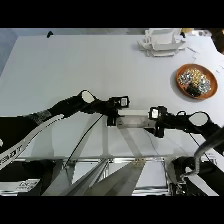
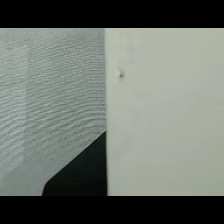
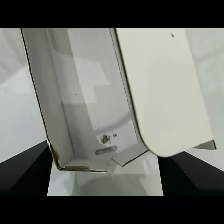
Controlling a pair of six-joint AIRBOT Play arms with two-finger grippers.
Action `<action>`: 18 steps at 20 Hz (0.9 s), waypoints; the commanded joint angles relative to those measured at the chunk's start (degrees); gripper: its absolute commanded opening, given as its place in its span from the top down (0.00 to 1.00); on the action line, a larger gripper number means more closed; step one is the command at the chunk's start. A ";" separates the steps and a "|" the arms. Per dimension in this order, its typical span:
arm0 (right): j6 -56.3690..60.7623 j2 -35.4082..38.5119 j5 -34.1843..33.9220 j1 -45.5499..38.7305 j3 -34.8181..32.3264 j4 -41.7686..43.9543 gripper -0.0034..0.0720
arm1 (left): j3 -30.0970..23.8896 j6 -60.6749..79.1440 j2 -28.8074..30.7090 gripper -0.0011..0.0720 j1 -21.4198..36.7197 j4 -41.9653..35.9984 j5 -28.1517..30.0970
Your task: Fold the box and place the chain.
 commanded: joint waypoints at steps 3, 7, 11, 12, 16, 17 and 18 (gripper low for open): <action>-10.10 -6.49 6.03 -5.27 0.07 8.17 0.08 | -0.02 0.02 0.02 0.97 -0.02 0.02 0.00; -14.82 -10.32 6.58 -5.38 0.31 9.33 0.08 | -0.02 0.02 0.02 0.97 -0.02 0.02 0.00; -16.13 -13.57 5.79 -5.38 0.85 9.57 0.09 | -0.02 0.02 0.02 0.97 -0.02 0.02 0.00; -16.13 -14.12 5.42 -5.38 0.87 9.68 0.09 | -0.02 0.02 0.02 0.97 -0.02 0.02 0.00; -16.17 -17.25 5.16 -5.38 2.47 9.64 0.10 | -0.02 0.02 0.02 0.97 -0.02 0.02 0.00; -16.17 -17.40 5.14 -5.38 2.93 9.64 0.11 | -0.02 0.02 0.02 0.97 -0.02 0.02 0.00; -16.28 -17.46 5.16 -5.38 3.48 9.49 0.11 | -0.02 0.02 0.02 0.97 -0.02 0.02 0.00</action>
